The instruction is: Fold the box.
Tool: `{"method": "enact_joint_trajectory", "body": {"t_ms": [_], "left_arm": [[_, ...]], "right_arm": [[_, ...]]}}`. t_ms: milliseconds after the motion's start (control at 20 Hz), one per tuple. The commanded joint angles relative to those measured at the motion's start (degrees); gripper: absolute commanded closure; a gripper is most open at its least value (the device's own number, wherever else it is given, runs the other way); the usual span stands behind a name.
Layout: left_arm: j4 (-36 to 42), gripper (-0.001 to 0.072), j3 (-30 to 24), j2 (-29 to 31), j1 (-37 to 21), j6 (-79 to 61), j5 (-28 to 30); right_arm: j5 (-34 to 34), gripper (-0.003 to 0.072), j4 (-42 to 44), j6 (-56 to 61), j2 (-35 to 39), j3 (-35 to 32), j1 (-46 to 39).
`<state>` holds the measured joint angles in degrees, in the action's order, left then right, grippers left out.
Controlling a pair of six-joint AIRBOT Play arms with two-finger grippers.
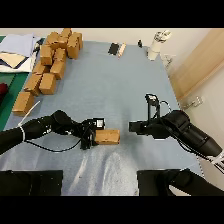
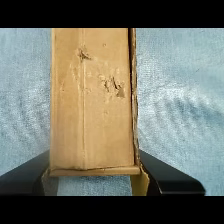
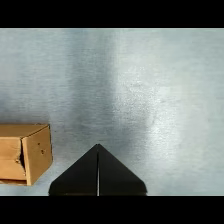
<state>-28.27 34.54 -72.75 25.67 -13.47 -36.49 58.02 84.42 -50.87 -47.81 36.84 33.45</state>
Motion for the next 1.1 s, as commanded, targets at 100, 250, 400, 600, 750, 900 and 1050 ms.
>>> {"method": "enact_joint_trajectory", "body": {"t_ms": [100, 250, 400, 600, 750, 900, 1050], "left_arm": [[0.0, 0.0244, 0.0, 0.0, 0.1, 0.0, 0.0], [0.0, 0.0244, 0.0, 0.0, 0.0, 0.0, 0.0], [0.0, 0.0244, 0.0, 0.0, 0.0, 2.1, 0.1], [-0.1, 0.0244, 0.2, 2.4, -0.4, 7.3, 1.5], [-0.9, 0.0244, 0.2, 6.6, -1.0, 13.7, 6.8], [-3.6, 0.0244, 0.2, 8.6, -5.6, 22.2, 11.3], [-9.0, 0.0244, 0.2, 8.5, -13.8, 30.7, 11.4]], "right_arm": [[0.3, 0.0682, 0.5, 3.6, -2.9, 0.3, -0.5], [-0.6, 0.0682, 0.4, 5.0, -3.6, 0.3, -0.5], [-2.5, 0.0682, 0.5, 5.0, -4.3, 0.3, -0.5], [-2.5, 0.0682, 0.4, 5.0, -4.6, 0.3, -0.5], [-2.5, 0.0682, 0.4, 5.0, -4.6, 0.3, -0.5], [-2.5, 0.0682, 0.4, 5.0, -4.6, 0.3, -0.5], [-2.5, 0.0682, 0.5, 5.0, -4.6, 0.3, -0.5]]}}
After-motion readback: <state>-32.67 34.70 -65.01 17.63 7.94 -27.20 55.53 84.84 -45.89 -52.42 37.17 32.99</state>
